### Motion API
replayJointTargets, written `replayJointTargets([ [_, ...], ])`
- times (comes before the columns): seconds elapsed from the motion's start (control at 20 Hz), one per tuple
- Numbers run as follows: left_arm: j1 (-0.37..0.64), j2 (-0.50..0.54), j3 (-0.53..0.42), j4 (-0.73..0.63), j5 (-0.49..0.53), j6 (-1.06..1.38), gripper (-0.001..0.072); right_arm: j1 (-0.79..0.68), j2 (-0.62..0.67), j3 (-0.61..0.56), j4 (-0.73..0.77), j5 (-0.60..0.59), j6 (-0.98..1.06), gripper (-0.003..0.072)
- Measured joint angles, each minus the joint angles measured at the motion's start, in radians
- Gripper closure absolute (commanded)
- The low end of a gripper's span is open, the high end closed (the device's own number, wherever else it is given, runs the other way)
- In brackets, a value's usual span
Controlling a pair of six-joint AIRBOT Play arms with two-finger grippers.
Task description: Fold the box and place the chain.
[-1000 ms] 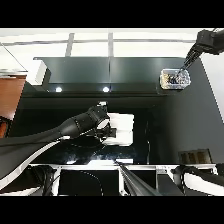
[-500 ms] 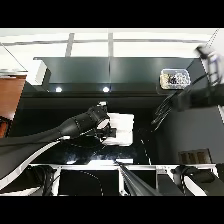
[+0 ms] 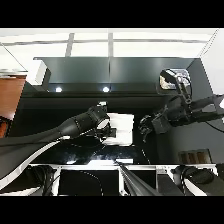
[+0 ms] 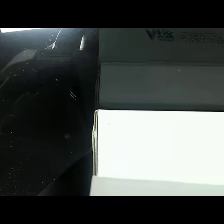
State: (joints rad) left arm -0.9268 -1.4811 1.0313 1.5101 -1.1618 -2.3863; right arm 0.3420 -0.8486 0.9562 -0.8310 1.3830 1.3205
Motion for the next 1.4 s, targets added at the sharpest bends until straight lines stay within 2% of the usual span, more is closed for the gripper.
replayJointTargets([
  [0.15, 0.000, 0.000, 0.000, 0.000, 0.000, 0.000, 0.0683, 0.039, -0.039, -0.002, 0.105, -0.036, -0.011, 0.0678],
  [0.3, 0.000, 0.000, 0.000, -0.001, 0.000, 0.000, 0.0683, 0.078, -0.084, -0.003, 0.149, -0.084, -0.013, 0.0677],
  [0.7, 0.000, 0.000, 0.000, -0.003, 0.000, 0.000, 0.0683, 0.113, -0.175, -0.051, 0.042, -0.158, 0.022, 0.0676],
  [1.05, 0.000, 0.000, 0.000, -0.003, 0.001, 0.000, 0.0683, 0.197, -0.202, -0.124, -0.005, -0.287, 0.034, 0.0659],
  [1.1, 0.000, 0.000, 0.000, -0.004, 0.001, 0.000, 0.0683, 0.201, -0.203, -0.129, -0.011, -0.295, 0.035, 0.0573],
  [1.15, 0.000, 0.000, 0.000, -0.004, 0.002, 0.000, 0.0683, 0.204, -0.205, -0.132, -0.019, -0.304, 0.040, 0.0432],
  [1.2, 0.000, 0.000, 0.000, -0.004, 0.003, 0.000, 0.0683, 0.206, -0.206, -0.134, -0.026, -0.311, 0.043, 0.0338],
  [1.4, 0.000, 0.000, 0.000, -0.004, 0.010, 0.000, 0.0683, 0.190, -0.203, -0.124, -0.076, -0.303, 0.060, 0.0343],
])
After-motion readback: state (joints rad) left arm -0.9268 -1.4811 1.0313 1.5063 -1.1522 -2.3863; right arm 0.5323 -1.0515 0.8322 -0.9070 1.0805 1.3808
